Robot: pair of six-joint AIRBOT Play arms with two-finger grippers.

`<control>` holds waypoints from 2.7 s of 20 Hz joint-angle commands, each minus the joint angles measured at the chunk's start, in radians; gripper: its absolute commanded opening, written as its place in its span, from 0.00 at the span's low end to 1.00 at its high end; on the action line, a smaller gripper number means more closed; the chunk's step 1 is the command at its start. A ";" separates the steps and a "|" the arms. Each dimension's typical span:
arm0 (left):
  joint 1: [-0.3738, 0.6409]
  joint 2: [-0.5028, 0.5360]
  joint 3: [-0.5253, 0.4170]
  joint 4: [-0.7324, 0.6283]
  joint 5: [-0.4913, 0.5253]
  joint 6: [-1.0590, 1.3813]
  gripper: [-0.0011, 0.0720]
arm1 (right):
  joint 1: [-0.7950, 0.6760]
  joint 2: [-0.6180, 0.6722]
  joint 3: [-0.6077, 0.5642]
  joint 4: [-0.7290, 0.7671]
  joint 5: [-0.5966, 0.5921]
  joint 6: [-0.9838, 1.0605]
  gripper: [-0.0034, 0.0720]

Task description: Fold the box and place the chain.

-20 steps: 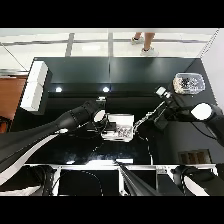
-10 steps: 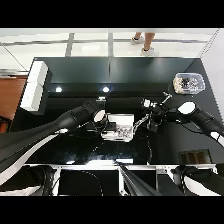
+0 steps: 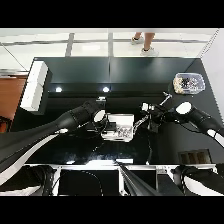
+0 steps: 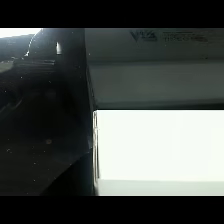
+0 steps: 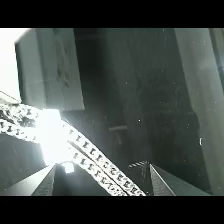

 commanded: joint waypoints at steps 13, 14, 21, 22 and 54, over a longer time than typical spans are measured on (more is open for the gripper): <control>0.000 0.000 0.000 0.000 0.000 0.000 0.06 | 0.001 -0.012 0.000 -0.009 0.015 0.084 0.34; 0.000 0.000 0.000 0.000 0.000 0.000 0.05 | 0.001 -0.012 0.000 -0.010 0.026 0.084 0.08; 0.000 0.000 0.000 0.000 0.000 0.000 0.05 | 0.000 0.040 0.001 -0.023 0.054 0.263 0.06; 0.000 0.000 0.000 0.000 0.000 0.000 0.05 | 0.000 0.071 0.006 -0.046 0.073 0.324 0.06; 0.000 0.000 0.000 0.000 0.000 0.000 0.06 | -0.026 0.365 0.487 0.526 0.583 1.072 0.06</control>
